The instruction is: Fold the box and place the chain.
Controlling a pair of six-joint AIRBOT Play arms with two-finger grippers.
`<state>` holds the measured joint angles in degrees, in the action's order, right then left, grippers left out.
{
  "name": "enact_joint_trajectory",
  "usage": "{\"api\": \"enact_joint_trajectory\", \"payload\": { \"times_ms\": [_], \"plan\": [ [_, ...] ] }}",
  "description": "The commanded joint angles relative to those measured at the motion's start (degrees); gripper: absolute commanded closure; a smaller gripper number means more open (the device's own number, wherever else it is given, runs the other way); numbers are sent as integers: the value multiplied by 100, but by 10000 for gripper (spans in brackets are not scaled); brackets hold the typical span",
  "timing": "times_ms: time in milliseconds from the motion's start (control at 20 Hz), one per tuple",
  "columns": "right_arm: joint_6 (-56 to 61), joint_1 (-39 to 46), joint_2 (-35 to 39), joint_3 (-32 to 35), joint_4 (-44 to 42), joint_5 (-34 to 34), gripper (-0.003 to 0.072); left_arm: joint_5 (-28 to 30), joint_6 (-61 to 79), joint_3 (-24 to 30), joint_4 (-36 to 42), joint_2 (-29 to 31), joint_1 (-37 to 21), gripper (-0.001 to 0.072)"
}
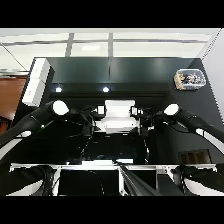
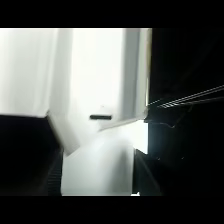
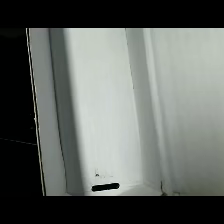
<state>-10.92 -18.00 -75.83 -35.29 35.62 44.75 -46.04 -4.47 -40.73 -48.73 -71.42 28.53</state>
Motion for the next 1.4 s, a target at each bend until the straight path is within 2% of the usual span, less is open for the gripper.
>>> {"api": "enact_joint_trajectory", "payload": {
  "times_ms": [0,50,100,150,200,500,600,650,700,750,800,850,900,950,1000,1100,1150,1350],
  "plan": [
    [2,2,0,4,-2,4,556,247,131,55,564,-109,201,330],
    [2,2,0,4,-2,2,556,273,138,55,702,-109,177,380],
    [2,2,0,4,-2,4,556,326,138,55,813,-109,170,381],
    [2,2,0,4,-2,2,556,374,138,55,927,-111,170,448],
    [2,2,0,2,-2,4,556,385,138,55,1038,-125,173,484],
    [2,2,0,4,-2,4,556,378,330,55,2083,-570,184,490],
    [2,2,0,2,-2,4,556,363,328,55,2129,-645,181,498],
    [2,2,0,2,-2,4,556,372,330,55,2039,-643,179,599],
    [2,2,0,2,-2,2,556,387,330,55,2015,-645,181,598],
    [2,2,0,4,-2,2,556,374,365,55,2017,-645,188,480],
    [2,2,0,2,-2,2,556,369,461,55,2000,-645,225,243],
    [0,2,0,2,-2,2,556,376,518,55,1937,-645,267,288],
    [2,2,0,2,-2,2,556,376,518,52,1825,-645,282,537],
    [2,2,0,4,-2,2,556,363,516,55,1764,-645,284,506],
    [2,2,0,2,-2,2,556,363,507,55,1770,-645,286,406],
    [2,2,0,4,-2,2,556,361,339,4,1628,-575,240,564],
    [2,2,0,2,-2,2,556,350,31,-55,1298,-463,168,684],
    [2,2,0,4,-2,2,556,354,-1910,-146,-391,581,-525,685]
  ]
}}
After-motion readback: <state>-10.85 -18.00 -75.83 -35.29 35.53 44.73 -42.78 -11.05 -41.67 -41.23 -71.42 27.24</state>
